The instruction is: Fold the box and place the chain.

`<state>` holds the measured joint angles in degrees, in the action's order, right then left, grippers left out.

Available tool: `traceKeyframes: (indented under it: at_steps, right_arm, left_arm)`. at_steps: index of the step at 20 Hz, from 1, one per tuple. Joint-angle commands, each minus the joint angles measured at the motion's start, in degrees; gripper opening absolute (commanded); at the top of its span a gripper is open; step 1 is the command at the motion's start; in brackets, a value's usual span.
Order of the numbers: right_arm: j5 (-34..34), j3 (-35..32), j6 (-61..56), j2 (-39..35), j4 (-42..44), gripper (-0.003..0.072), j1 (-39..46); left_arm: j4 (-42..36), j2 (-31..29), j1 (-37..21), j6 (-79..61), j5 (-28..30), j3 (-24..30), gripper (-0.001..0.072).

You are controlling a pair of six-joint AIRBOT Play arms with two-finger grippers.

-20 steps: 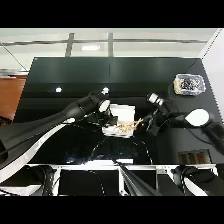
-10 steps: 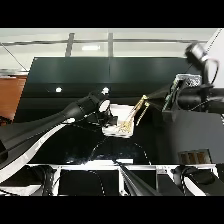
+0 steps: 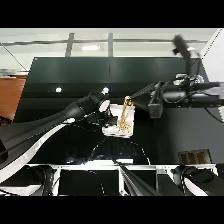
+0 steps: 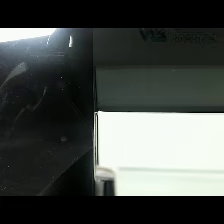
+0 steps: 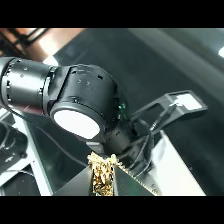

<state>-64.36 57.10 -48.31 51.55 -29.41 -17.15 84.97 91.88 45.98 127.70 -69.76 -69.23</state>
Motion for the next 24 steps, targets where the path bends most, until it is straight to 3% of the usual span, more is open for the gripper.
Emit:
traceKeyframes:
  at_steps: [1, 6, 10, 11, 12, 13, 19, 24]
  right_arm:
    - [2.3, -2.4, -0.3, 3.4, -4.4, 0.0014, -3.3]
    - [6.2, -12.3, -0.7, 4.0, -6.2, 0.0015, -4.0]
    - [9.9, -14.1, -2.8, 4.0, -7.9, 0.0017, -4.0]
    - [11.5, -14.1, -3.5, 4.0, -8.4, 0.0062, -4.0]
    - [12.3, -14.0, -4.2, 4.0, -8.3, 0.0326, -4.0]
    - [12.5, -13.7, -5.4, 4.0, -8.2, 0.0492, -3.9]
    - [0.7, -7.8, -10.7, -2.0, -18.1, 0.0493, 8.9]
    - [-9.7, -7.8, -11.4, -8.7, -18.0, 0.0492, 17.9]
  left_arm:
    - [0.0, 0.0, 0.0, 0.0, 0.0, 0.0, 0.0029]
    - [0.0, 0.0, 0.0, 0.0, 0.0, 0.0, 0.0029]
    - [0.0, 0.0, 0.0, 0.0, 0.1, 0.0, 0.0029]
    - [0.0, 0.0, 0.0, 0.0, 0.1, 0.0, 0.0029]
    - [0.0, 0.0, 0.0, 0.0, 0.3, 0.0, 0.0029]
    - [0.0, 0.0, 0.0, 0.0, 0.2, 0.0, 0.0029]
    - [-0.4, 0.0, 0.0, 0.0, 0.3, 0.0, 0.0029]
    - [-0.1, 0.0, -0.1, 1.2, 0.8, -0.1, 0.0029]
